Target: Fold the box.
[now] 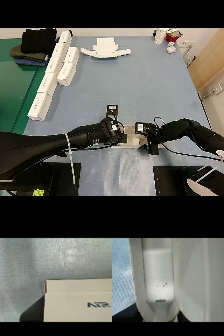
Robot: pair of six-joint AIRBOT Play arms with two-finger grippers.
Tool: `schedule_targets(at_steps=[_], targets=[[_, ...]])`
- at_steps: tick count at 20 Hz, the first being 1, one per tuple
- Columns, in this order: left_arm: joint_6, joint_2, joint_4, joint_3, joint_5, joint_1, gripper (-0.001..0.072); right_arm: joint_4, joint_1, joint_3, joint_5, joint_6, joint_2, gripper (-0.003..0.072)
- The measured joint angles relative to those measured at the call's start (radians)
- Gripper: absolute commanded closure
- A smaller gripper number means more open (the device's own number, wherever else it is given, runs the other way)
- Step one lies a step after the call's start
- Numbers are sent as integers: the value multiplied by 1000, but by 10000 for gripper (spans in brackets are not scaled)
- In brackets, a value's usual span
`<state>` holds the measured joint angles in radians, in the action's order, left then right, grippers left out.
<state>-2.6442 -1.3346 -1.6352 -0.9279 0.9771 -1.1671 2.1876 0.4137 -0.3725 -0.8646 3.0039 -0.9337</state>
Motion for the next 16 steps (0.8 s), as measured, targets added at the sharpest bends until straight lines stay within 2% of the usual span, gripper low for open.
schedule_targets(at_steps=[6, 7, 8, 9, 16], targets=[[-12, -1, -6, 0, 10, -3, 694, 0, 0, 0, 0, 0, 0, 168], [-13, -1, -6, 0, 11, -4, 535, 0, 0, 0, 0, 0, 0, 168], [-12, -1, -6, 0, 14, -4, 318, 0, 0, 0, 0, 0, 0, 168], [-13, -1, -5, 0, 20, -4, 296, 0, 0, 0, 0, 0, 0, 168], [-15, 0, -5, 0, 11, -4, 295, 0, 0, 0, 0, 0, 0, 168]])
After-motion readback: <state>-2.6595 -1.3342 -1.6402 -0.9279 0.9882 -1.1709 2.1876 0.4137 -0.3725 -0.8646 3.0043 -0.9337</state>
